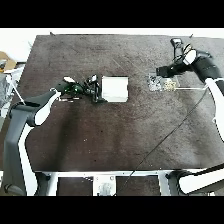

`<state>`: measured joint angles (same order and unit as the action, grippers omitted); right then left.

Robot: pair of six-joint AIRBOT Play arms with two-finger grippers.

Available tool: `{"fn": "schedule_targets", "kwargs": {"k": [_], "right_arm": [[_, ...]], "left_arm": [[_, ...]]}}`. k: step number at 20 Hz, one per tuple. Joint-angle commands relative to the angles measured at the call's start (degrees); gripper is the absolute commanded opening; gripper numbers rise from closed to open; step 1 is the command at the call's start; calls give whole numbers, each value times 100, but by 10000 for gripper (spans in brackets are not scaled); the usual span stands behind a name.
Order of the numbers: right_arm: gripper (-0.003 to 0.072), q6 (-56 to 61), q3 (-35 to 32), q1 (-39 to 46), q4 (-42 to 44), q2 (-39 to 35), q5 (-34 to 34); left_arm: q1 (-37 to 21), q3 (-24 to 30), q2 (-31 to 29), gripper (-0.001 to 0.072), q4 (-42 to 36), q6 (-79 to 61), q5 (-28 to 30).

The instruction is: Fold the box and place the chain.

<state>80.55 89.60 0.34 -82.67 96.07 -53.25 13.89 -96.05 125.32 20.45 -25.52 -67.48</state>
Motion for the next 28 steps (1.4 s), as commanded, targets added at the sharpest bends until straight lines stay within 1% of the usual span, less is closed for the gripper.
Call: {"fn": "schedule_targets", "kwargs": {"k": [1,3,4,5,6,16,18,19,20,23,28], "right_arm": [[8,24,-144,-15,48,415,149],[9,22,-140,-15,48,647,201],[142,22,-140,-15,50,734,219],[233,22,-140,-15,48,793,236],[153,22,-140,-15,46,826,258],[152,22,-140,11,24,824,402],[141,22,-140,11,22,824,415],[17,22,-140,11,22,824,433],[7,22,-140,11,22,822,457],[7,24,-140,11,26,643,387],[7,22,-140,9,46,-173,313]], "left_arm": [[0,-2,4,354,0,0,2],[0,-2,4,354,0,0,2],[0,0,4,354,0,0,4],[0,-2,4,354,0,0,2],[0,-2,4,354,0,0,2],[0,-2,4,354,0,0,2],[0,-2,4,353,0,0,2],[0,-2,4,354,0,0,2],[0,-2,4,354,0,0,2],[0,-2,4,354,-2,0,2],[0,-2,4,354,-2,0,2]]}}
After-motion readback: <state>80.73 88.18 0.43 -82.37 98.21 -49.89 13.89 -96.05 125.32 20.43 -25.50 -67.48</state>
